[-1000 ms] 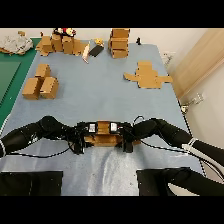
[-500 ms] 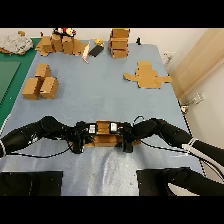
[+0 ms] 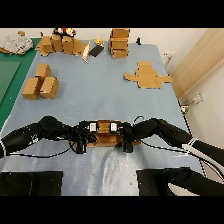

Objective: Fold the box.

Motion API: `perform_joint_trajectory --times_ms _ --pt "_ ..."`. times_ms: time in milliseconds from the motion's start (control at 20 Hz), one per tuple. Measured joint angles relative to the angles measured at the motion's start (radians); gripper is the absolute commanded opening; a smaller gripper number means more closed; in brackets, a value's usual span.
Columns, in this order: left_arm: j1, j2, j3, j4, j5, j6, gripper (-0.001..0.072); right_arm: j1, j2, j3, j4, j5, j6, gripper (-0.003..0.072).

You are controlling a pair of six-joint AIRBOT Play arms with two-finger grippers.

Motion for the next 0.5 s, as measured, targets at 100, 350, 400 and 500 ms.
perform_joint_trajectory --times_ms 100,350,400,500 --pt "-0.004 0.0 0.0 -0.017 0.009 0.017 0.0084 0.0 0.0 0.0 0.0 0.0 0.0 0.0459" --pt "-0.007 0.0 -0.008 -0.038 0.021 0.034 0.0527 0.0 0.0 0.0 -0.001 0.0 -0.001 0.0459" --pt "-0.008 0.0 -0.01 -0.04 0.021 0.035 0.0527 0.0 0.0 0.0 -0.001 -0.002 -0.001 0.0459" --pt "-0.008 0.0 -0.011 -0.054 0.02 0.037 0.0528 0.0 0.0 0.0 -0.001 -0.003 -0.001 0.0459"
